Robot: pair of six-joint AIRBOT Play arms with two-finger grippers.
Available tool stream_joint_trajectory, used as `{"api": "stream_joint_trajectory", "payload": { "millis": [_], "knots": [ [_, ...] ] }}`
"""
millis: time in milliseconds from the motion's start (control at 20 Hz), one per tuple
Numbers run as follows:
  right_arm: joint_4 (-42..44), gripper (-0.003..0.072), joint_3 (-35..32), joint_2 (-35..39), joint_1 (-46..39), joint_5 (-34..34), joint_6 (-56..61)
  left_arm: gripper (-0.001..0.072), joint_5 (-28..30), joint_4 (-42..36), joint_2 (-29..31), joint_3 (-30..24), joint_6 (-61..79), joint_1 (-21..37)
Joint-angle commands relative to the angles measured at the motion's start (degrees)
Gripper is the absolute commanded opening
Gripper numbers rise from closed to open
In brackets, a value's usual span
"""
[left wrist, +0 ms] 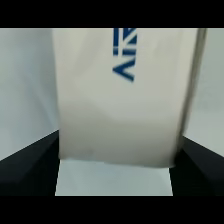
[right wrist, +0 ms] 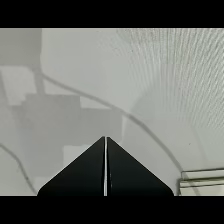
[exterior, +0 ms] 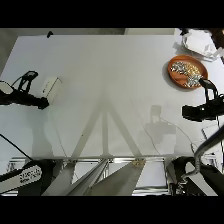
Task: Fold the box and place the chain.
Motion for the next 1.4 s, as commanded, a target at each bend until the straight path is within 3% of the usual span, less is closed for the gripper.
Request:
{"api": "stream_joint_trajectory", "payload": {
  "millis": [0,300,500,1000,1350],
  "knots": [
    [0.0,0.0018,0.07,-0.04,-0.04,-0.66,-0.11,0.0694,0.57,-1.01,5.44,0.09,1.09,-0.02],
    [0.17,0.0019,0.07,-0.04,-0.04,-1.2,-0.09,0.0694,0.94,-1.07,12.5,0.09,1.05,-0.02],
    [0.2,0.0019,0.07,-0.04,-0.04,-2.69,0.02,0.0693,1.75,-5.03,14.43,0.09,1.05,-0.04],
    [0.15,0.0019,0.07,-0.04,-0.04,-2.64,0.0,0.0694,3.8,-6.32,14.19,0.09,1.09,-0.04],
    [0.15,0.0019,0.07,-0.04,-0.04,-2.64,0.0,0.0693,4.59,-6.32,10.56,0.07,1.05,-0.02]
  ]
}}
